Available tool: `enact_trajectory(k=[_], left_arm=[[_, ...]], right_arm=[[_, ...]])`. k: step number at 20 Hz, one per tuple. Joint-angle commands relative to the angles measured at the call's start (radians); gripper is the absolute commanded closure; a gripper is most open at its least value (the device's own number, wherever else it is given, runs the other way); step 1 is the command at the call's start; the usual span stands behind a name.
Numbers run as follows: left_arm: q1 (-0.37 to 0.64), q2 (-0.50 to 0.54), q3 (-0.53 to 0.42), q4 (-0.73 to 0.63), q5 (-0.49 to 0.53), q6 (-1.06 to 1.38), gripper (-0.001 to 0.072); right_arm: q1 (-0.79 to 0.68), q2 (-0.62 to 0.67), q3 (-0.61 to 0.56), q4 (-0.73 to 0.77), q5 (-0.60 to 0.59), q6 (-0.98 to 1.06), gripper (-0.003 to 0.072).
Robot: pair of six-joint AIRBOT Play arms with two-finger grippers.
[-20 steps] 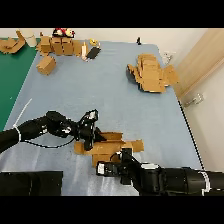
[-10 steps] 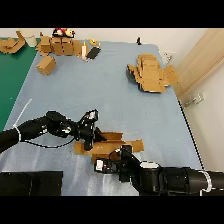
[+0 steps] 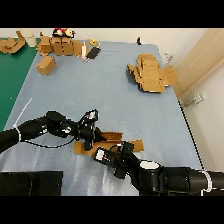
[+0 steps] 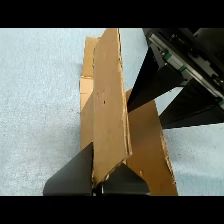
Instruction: Fold the box.
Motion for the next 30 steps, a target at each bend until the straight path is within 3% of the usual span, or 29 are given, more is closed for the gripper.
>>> enact_trajectory(k=[1,9,15,20,26,30], left_arm=[[0.001,0.000,0.000,0.000,0.000,0.000,0.0697],[0.001,0.000,0.000,0.000,0.000,0.000,0.0697],[0.001,0.000,0.000,0.000,0.000,0.000,0.0697],[0.001,0.000,0.000,0.000,0.000,0.000,0.0697],[0.001,0.000,0.000,0.000,0.000,0.000,0.0697],[0.001,0.000,0.000,0.000,0.000,0.000,0.0697]], right_arm=[[0.000,0.001,0.001,-0.006,0.005,0.020,0.0111],[-0.019,0.124,-0.019,-0.019,-0.027,-0.112,0.0111],[-0.182,0.307,-0.135,0.174,0.093,-0.335,0.0111],[-0.327,0.302,-0.142,0.301,0.172,-0.581,0.0111],[-0.406,0.302,-0.142,0.314,0.183,-0.663,0.0111],[-0.534,0.299,-0.142,0.472,0.203,-0.877,0.0111]])
